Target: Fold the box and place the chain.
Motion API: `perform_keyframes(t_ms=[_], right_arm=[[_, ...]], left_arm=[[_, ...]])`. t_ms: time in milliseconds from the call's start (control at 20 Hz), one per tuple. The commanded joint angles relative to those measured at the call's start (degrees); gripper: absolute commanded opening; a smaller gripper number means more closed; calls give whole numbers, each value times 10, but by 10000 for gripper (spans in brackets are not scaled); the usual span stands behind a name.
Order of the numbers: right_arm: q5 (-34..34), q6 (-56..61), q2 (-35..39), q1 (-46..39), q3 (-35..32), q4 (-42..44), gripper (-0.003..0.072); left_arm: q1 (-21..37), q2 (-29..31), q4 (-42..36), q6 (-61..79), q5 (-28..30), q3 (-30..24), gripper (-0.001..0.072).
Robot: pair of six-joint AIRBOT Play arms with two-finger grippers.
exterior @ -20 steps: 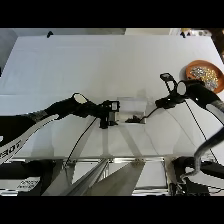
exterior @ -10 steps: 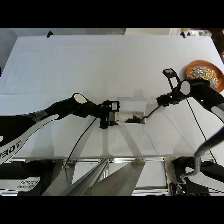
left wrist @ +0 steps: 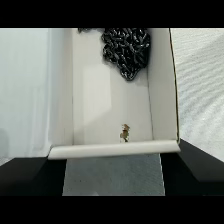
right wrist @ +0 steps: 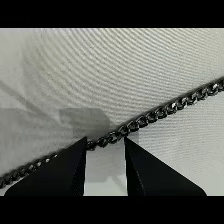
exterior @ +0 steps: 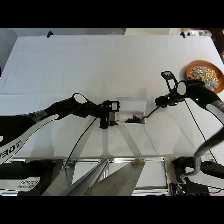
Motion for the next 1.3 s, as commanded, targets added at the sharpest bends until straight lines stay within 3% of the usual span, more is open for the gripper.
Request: perform_keyframes(t_ms=[0, 100, 200, 400, 650, 900, 1100, 1250], right_arm=[[2, 4, -9, 0, 0, -8, 258], [-3, 4, -9, 0, 0, -12, 207], [7, 0, -9, 0, 0, -12, 19], [45, -9, 35, 0, 0, -26, 17], [139, -9, 164, 4, 0, -33, 18], [210, -14, 280, 65, 0, 0, 18], [203, -14, 321, 120, 0, 76, 18], [155, -14, 324, 144, 0, 143, 18]], left_arm=[[0, 0, 0, 0, 0, 0, 205], [0, 0, 0, 0, 0, 0, 205], [0, 0, 0, 0, 0, 0, 205], [0, 0, 0, 0, 0, 0, 205], [0, 0, 0, 0, 0, 0, 205], [0, 0, 0, 0, 0, 0, 205], [0, 0, 0, 0, 0, 0, 205], [0, 0, 0, 0, 0, 0, 205]])
